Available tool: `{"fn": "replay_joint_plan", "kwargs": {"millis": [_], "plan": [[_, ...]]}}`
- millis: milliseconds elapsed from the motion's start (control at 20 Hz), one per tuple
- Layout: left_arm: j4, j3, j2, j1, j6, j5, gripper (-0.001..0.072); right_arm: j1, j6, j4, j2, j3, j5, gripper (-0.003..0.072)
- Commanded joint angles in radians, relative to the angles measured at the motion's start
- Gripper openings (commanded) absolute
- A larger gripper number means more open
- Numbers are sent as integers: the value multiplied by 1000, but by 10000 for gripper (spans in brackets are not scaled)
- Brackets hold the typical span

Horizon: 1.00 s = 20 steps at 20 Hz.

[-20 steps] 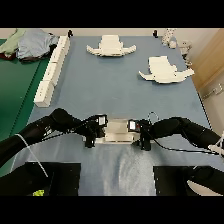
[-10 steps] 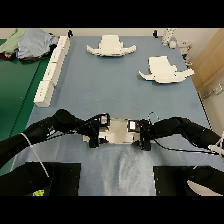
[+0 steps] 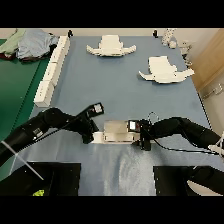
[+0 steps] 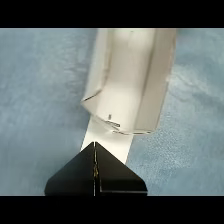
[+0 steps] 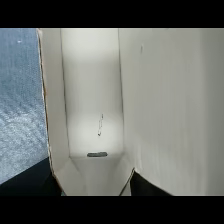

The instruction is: Fold the box.

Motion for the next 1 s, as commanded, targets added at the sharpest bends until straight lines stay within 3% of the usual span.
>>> {"fn": "replay_joint_plan", "kwargs": {"millis": [0, 100, 150, 250, 350, 500, 700, 950], "plan": [[257, 16, 141, 105, -720, -62, 12, 0, 0, 1, -1, 0, 1, 446], [393, 14, 169, 244, -1033, -186, 13, 0, 0, 1, -1, 0, 1, 446], [379, 5, 164, 313, -1053, -236, 13, 0, 0, 1, -1, 0, 1, 446], [245, -40, 138, 418, -981, -279, 13, 0, 0, 1, -1, 0, 2, 446], [66, -100, 100, 443, -880, -259, 11, 0, 0, 1, -1, 0, 1, 446], [-59, -177, 33, 380, -868, -150, 10, 0, 0, 1, -1, 0, 1, 446], [-210, -195, -31, 222, -817, 7, 10, 0, 0, 1, -1, 0, 1, 446], [-377, -195, -55, 67, -747, 70, 10, 0, 0, 1, -1, 0, 1, 446]]}}
